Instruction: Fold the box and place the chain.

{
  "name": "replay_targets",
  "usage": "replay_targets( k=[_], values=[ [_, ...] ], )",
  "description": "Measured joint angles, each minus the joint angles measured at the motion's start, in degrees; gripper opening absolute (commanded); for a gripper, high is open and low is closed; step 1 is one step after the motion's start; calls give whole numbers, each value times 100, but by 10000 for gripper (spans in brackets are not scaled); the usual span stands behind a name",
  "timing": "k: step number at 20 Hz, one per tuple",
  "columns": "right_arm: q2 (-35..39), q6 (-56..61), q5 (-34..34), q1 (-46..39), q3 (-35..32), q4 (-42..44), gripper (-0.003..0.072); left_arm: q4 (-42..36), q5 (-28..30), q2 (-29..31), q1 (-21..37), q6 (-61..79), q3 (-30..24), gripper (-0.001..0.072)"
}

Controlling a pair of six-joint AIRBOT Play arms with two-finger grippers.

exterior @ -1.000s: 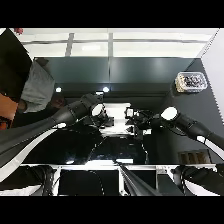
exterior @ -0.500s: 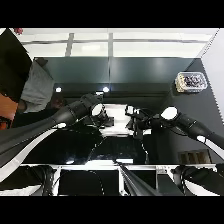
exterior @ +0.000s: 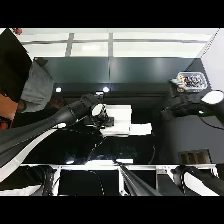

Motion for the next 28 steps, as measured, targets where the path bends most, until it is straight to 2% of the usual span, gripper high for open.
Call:
replay_targets(
  k=[3, 6, 8, 12, 16, 17, 18, 19, 23, 24, 25, 28],
  values=[
    [-35, 1403, -201, -922, -444, -111, 20, -4, 31, 0, 0, 0, 0, 29],
    [-293, 2048, -52, -1108, -793, -52, 20, -4, 46, 0, 0, 0, 0, 28],
    [-533, 2120, 55, -861, -914, 155, 20, -7, 44, 0, 0, 0, 0, 29],
    [-1014, 1805, 33, 166, -1005, 1180, 21, -4, 31, -2, 0, 0, 0, 29],
    [-1202, 1274, 269, 927, -708, 1711, 33, -2, 9, -2, 0, 0, 0, 29],
    [-1220, 1198, 428, 1001, -568, 1718, 283, 0, 4, -2, 0, 0, 0, 29],
    [-1235, 1128, 590, 1062, -411, 1711, 602, 0, 0, -2, 0, 0, 0, 28],
    [-1244, 1088, 732, 1104, -278, 1700, 619, 0, -4, -2, 0, -2, 0, 29],
    [-1266, 1025, 1045, 1331, 125, 1681, 606, 0, -13, -2, 0, 0, 0, 29],
    [-1266, 1054, 1043, 1436, 181, 1681, 522, 0, -15, -2, 0, 0, 0, 29],
    [-1266, 1119, 1021, 1554, 232, 1676, 481, 0, -17, -2, 0, 0, 0, 28],
    [-1266, 1412, 857, 1906, 396, 1617, 481, 0, -17, -2, 0, 0, 0, 28]
  ],
)
